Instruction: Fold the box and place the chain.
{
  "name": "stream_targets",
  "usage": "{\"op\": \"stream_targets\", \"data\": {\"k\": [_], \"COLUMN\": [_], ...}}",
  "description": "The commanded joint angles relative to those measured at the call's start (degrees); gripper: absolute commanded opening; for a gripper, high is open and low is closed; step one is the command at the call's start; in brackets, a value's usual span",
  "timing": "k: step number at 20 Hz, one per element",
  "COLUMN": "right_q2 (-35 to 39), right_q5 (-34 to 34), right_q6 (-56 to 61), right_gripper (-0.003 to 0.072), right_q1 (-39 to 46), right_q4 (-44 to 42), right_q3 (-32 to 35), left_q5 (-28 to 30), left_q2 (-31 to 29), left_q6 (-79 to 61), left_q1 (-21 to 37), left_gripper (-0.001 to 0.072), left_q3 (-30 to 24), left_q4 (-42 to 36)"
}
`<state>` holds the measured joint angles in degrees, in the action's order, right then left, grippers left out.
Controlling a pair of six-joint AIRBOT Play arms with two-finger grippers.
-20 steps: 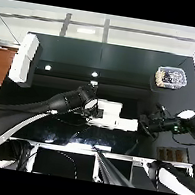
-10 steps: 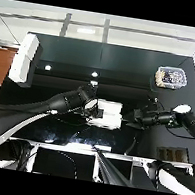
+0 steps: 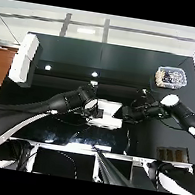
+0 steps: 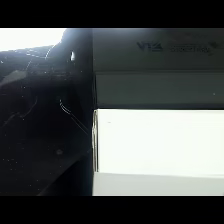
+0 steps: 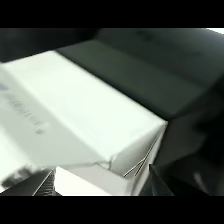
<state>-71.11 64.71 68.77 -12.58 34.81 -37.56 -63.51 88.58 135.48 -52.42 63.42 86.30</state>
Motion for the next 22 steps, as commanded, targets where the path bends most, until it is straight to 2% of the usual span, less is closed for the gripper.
{"op": "stream_targets", "data": {"k": [1,3,5,7,13,14,17,18,22], "right_q2": [0.0,0.0,0.0,0.0,0.0,0.0,0.0,0.0,-0.3], "right_q5": [-5.5,-7.0,-8.3,-9.5,-9.6,-9.4,-8.5,-8.3,-8.0], "right_q6": [11.3,15.7,18.8,23.3,41.2,45.0,54.2,55.8,62.2], "right_gripper": [0.0659,0.0658,0.0588,0.0554,0.0545,0.046,0.0411,0.0316,0.0313], "right_q1": [-5.8,-8.3,-11.2,-13.9,-22.3,-23.5,-27.0,-28.2,-29.0], "right_q4": [10.8,15.0,18.1,21.6,36.8,39.5,45.1,46.5,48.7], "right_q3": [-2.4,-3.6,-4.7,-5.5,-8.9,-9.3,-9.6,-9.6,-9.6], "left_q5": [0.0,0.0,0.0,0.0,0.0,0.0,-0.1,0.0,0.0], "left_q2": [0.0,0.0,0.0,0.0,0.0,0.0,0.0,0.0,0.0], "left_q6": [0.0,0.0,0.0,0.0,0.0,0.0,0.0,0.0,0.0], "left_q1": [0.0,0.0,0.0,0.0,0.0,0.0,0.0,0.0,0.0], "left_gripper": [0.0031,0.003,0.0031,0.0031,0.003,0.003,0.003,0.003,0.003], "left_q3": [0.0,0.0,0.0,0.0,0.0,0.0,0.0,0.0,0.0], "left_q4": [0.0,0.0,0.0,0.0,0.0,0.0,0.0,0.0,0.0]}}
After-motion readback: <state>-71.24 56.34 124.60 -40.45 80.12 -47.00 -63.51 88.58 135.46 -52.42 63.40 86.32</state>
